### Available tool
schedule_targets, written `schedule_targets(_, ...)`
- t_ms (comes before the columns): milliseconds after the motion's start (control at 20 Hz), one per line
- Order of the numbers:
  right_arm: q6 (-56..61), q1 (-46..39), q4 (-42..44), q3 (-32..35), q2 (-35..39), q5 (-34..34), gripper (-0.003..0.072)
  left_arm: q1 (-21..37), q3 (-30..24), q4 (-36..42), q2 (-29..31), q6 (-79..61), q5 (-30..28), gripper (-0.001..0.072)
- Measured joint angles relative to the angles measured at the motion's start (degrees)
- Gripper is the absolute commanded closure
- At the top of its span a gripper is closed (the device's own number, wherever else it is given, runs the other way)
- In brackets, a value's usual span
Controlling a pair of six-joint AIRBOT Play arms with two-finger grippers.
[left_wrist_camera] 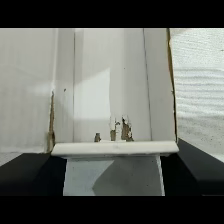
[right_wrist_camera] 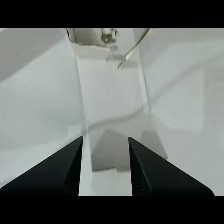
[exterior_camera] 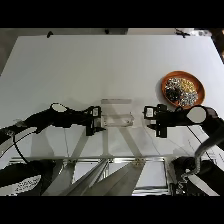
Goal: Fold the box and place the chain.
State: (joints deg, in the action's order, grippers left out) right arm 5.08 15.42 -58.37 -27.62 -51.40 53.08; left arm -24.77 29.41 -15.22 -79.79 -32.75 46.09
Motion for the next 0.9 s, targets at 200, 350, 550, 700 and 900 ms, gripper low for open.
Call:
schedule_targets(200, -8.5, 2.1, 6.9, 0.0, -5.1, -5.4, 0.0502, 0.0, 0.0, 0.0, 0.0, 0.0, 0.0, 0.0559)
schedule_targets(350, -12.6, 4.6, 10.0, 0.0, -8.4, -8.2, 0.0502, 0.0, 0.0, 0.0, 0.0, 0.0, 0.0, 0.0559)
schedule_targets(550, -14.7, 7.3, 11.7, 0.0, -10.7, -11.2, 0.0504, 0.0, 0.0, 0.0, 0.0, 0.1, 0.0, 0.0559)
schedule_targets(700, -15.3, 8.2, 13.0, 0.0, -11.3, -13.3, 0.0518, 0.0, 0.0, 0.1, 0.0, 0.1, -0.2, 0.0559)
schedule_targets(900, -15.6, 8.6, 14.1, 0.0, -11.5, -14.9, 0.0536, 0.0, 0.0, 0.1, 0.0, 0.1, -0.2, 0.0559)
